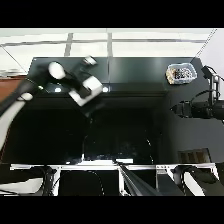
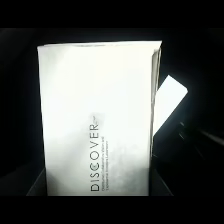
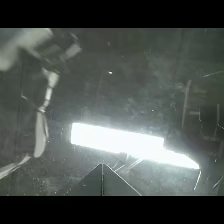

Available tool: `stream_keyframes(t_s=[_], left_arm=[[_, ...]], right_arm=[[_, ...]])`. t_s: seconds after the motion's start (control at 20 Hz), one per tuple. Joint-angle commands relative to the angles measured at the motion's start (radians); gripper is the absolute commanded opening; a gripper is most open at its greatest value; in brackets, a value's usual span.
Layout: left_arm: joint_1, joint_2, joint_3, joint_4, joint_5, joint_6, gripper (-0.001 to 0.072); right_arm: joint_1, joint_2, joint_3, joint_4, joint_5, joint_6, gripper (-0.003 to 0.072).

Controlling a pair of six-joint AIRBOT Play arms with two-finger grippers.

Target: Fold the box and place the chain.

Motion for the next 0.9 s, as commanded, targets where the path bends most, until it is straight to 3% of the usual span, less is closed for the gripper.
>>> stream_keyframes(t_s=[0.0,0.3,0.55,0.6,0.65,0.7,0.85], left_arm=[[0.265,-0.040,0.084,0.008,0.013,-0.082,0.0373],[0.521,-0.298,0.405,0.015,-0.051,-0.149,0.0373],[0.582,-0.547,0.684,0.015,-0.109,-0.227,0.0374],[0.577,-0.580,0.720,0.015,-0.120,-0.227,0.0409],[0.572,-0.602,0.746,0.018,-0.128,-0.228,0.0620],[0.565,-0.608,0.761,0.026,-0.131,-0.238,0.0720],[0.536,-0.563,0.854,0.057,-0.092,-0.309,0.0720]], right_arm=[[-0.001,0.000,0.001,0.010,-0.022,0.010,0.0013],[-0.001,0.000,0.001,0.040,-0.035,0.009,0.0014],[-0.001,0.000,0.001,0.051,-0.055,0.009,0.0014],[-0.001,0.000,0.001,0.051,-0.065,0.009,0.0014],[-0.001,0.000,0.001,0.050,-0.077,0.009,0.0014],[-0.001,0.000,0.001,0.050,-0.090,0.010,0.0014],[-0.001,0.000,0.001,0.050,-0.128,0.010,0.0014]])
